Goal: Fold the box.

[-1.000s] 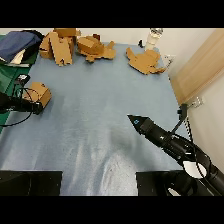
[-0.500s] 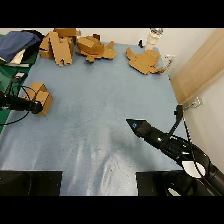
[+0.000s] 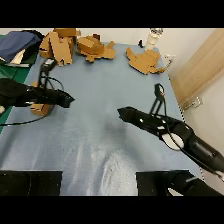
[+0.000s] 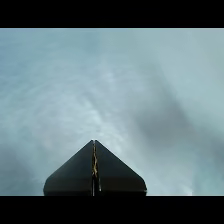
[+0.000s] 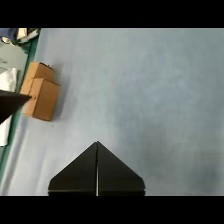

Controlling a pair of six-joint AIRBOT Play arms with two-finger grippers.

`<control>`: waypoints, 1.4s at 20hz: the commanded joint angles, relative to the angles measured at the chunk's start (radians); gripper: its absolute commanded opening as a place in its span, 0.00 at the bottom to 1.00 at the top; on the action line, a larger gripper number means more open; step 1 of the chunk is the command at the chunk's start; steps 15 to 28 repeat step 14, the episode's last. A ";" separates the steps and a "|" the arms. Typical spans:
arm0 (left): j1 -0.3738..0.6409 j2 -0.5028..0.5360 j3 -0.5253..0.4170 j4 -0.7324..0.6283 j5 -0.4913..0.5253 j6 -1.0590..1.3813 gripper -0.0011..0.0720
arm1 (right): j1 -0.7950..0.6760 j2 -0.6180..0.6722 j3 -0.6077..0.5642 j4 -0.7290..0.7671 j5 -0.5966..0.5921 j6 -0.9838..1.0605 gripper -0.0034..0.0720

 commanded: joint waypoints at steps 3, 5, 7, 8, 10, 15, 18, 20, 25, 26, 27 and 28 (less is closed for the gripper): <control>-0.229 -0.187 0.049 -0.109 0.057 0.014 0.03 | -0.022 -0.321 0.245 -0.091 -0.024 -0.031 0.05; -0.243 -0.237 0.085 -0.129 0.060 0.014 0.03 | -0.022 -0.356 0.276 -0.088 -0.023 -0.030 0.05; -0.242 -0.245 0.101 -0.148 0.077 0.014 0.03 | -0.022 -0.357 0.277 -0.093 -0.011 -0.030 0.05; -0.242 -0.245 0.102 -0.149 0.095 0.015 0.03 | -0.022 -0.358 0.277 -0.093 -0.010 -0.030 0.05; -0.242 -0.245 0.102 -0.149 0.112 0.015 0.03 | -0.022 -0.357 0.277 -0.092 -0.010 -0.030 0.05; -0.243 -0.245 0.102 -0.149 0.122 0.015 0.03 | -0.022 -0.358 0.277 -0.092 -0.010 -0.030 0.05; -0.243 -0.245 0.102 -0.149 0.122 0.015 0.03 | -0.022 -0.358 0.277 -0.092 -0.010 -0.030 0.05; -0.243 -0.245 0.102 -0.149 0.122 0.015 0.03 | -0.022 -0.358 0.277 -0.092 -0.010 -0.030 0.05; -0.243 -0.245 0.102 -0.149 0.122 0.015 0.03 | -0.022 -0.358 0.277 -0.092 -0.010 -0.030 0.05; -0.243 -0.245 0.102 -0.149 0.122 0.015 0.03 | -0.022 -0.358 0.277 -0.092 -0.010 -0.030 0.05; -0.243 -0.245 0.102 -0.149 0.122 0.015 0.03 | -0.022 -0.358 0.277 -0.092 -0.010 -0.030 0.05; -0.243 -0.245 0.102 -0.149 0.122 0.015 0.03 | -0.022 -0.358 0.277 -0.092 -0.010 -0.030 0.05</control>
